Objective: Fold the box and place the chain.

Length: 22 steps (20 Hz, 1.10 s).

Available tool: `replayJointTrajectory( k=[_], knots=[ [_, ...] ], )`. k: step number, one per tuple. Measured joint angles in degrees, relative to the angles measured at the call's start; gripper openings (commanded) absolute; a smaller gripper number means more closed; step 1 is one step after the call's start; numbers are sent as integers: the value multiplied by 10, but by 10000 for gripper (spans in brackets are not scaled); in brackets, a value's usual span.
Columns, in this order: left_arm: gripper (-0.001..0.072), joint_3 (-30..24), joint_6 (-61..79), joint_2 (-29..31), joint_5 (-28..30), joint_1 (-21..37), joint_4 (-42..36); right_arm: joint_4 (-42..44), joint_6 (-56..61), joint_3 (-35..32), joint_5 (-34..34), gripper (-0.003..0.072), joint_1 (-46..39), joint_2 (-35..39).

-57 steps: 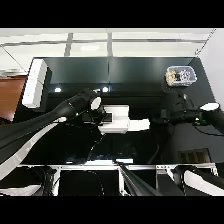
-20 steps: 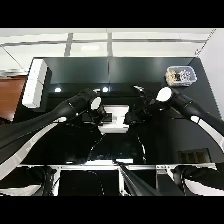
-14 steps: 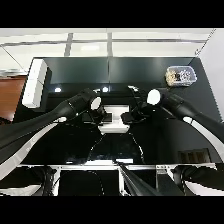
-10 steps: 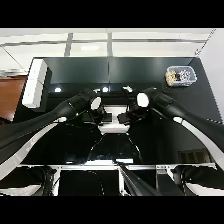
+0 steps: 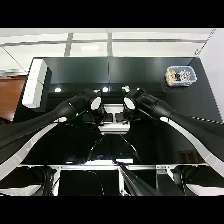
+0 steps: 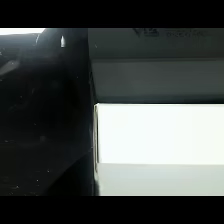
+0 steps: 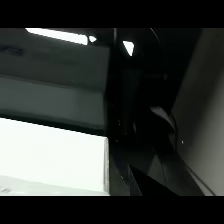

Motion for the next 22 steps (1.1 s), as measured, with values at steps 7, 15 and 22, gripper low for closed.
replayJointTrajectory(
  k=[7, 15, 22],
  knots=[
    [23, 0, -2, 0, -5, 0, 1, 35, 16, 2, -2, 14, 2, -11],
    [23, 0, 0, 0, -2, 0, 3, 45, 10, 2, -10, 13, 2, -14],
    [23, 0, 2, 0, 6, 0, 0, 42, 3, 2, -18, 328, 1, -6]
  ],
)
